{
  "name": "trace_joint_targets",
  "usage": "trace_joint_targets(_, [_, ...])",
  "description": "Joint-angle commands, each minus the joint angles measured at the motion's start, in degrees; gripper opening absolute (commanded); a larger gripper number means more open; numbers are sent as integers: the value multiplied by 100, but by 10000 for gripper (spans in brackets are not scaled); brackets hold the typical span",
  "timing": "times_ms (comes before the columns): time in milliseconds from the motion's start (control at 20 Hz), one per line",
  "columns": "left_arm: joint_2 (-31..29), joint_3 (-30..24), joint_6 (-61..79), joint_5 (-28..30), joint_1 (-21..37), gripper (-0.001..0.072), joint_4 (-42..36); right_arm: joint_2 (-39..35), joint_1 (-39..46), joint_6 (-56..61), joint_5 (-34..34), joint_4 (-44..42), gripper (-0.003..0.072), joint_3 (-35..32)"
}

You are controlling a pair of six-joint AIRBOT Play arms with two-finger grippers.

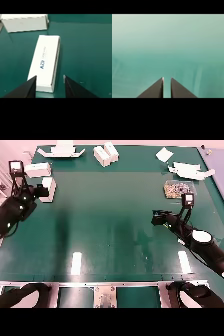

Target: Fold the box and place the chain.

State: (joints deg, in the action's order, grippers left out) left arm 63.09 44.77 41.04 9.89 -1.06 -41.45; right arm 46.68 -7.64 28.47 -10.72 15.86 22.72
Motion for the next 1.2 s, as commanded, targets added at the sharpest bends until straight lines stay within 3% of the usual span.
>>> trace_joint_targets(0, [-1058,-907,-28,-647,-212,261,11,-468,-2,-24,0,4,21,-4])
trace_joint_targets(100, [-1683,-1394,-2,-1032,-212,119,66,-704,-4,-46,-4,85,10,-26])
trace_joint_targets(150, [-1958,-1620,0,-1191,-212,112,227,-841,-4,-44,-7,184,10,-55])
trace_joint_targets(250, [-2444,-2041,-4,-1416,-212,26,463,-1182,-7,-61,-9,358,9,-170])
trace_joint_targets(600, [-3296,-3171,-2,-2177,-212,25,695,-2485,-7,-61,-20,584,9,-1051])
trace_joint_targets(800, [-3296,-3386,-9,-2409,-212,26,686,-2839,-7,-57,-24,577,9,-1401])
trace_joint_targets(1150, [-3296,-3394,-7,-2402,-212,26,684,-2833,-2,-57,-22,577,9,-1425])
